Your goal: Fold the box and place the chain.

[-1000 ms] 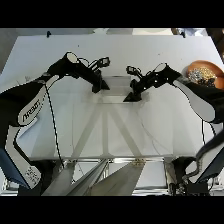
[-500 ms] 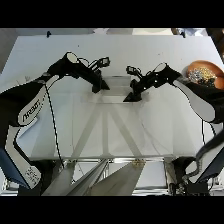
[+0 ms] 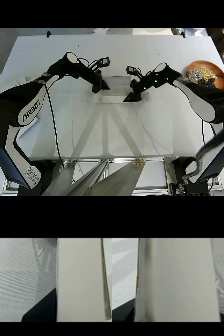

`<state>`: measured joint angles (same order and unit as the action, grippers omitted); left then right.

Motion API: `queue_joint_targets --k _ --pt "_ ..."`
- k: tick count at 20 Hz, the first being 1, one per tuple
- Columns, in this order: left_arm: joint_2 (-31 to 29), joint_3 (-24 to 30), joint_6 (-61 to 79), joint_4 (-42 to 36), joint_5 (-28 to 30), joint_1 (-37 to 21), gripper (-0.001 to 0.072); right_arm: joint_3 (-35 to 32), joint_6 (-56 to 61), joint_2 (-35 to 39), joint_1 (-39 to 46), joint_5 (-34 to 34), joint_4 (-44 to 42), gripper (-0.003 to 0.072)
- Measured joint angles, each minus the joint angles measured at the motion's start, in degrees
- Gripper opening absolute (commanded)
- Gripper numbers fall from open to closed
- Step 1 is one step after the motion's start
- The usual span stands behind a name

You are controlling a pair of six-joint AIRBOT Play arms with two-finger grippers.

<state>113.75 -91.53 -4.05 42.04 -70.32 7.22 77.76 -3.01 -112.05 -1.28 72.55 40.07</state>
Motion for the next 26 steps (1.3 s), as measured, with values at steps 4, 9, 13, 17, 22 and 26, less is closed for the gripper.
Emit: queue_joint_targets --k 4,9,13,17,22,26 --pt "0.00 0.00 -0.02 -0.02 0.00 0.00 0.0015 0.00 0.00 0.00 0.00 0.04 0.00 0.0571" --pt "0.00 0.00 -0.04 -0.52 -0.09 0.00 0.0015 0.00 0.00 0.00 0.00 0.09 0.02 0.0571" --pt "0.02 0.00 -0.39 -1.27 -0.20 0.00 0.0093 -0.02 0.00 0.00 0.00 0.11 0.02 0.0571" --pt "0.04 0.04 -0.46 -1.62 0.15 -0.02 0.0511 0.00 0.00 0.00 0.00 0.13 0.04 0.0571" --pt "-0.96 0.07 -0.46 -1.75 -0.09 -0.07 0.0511 0.00 0.00 0.00 0.00 0.15 0.04 0.0571" --pt "-3.98 0.07 -0.48 -0.48 -0.92 -1.11 0.0509 -0.02 0.00 0.00 0.00 0.15 0.04 0.0571"
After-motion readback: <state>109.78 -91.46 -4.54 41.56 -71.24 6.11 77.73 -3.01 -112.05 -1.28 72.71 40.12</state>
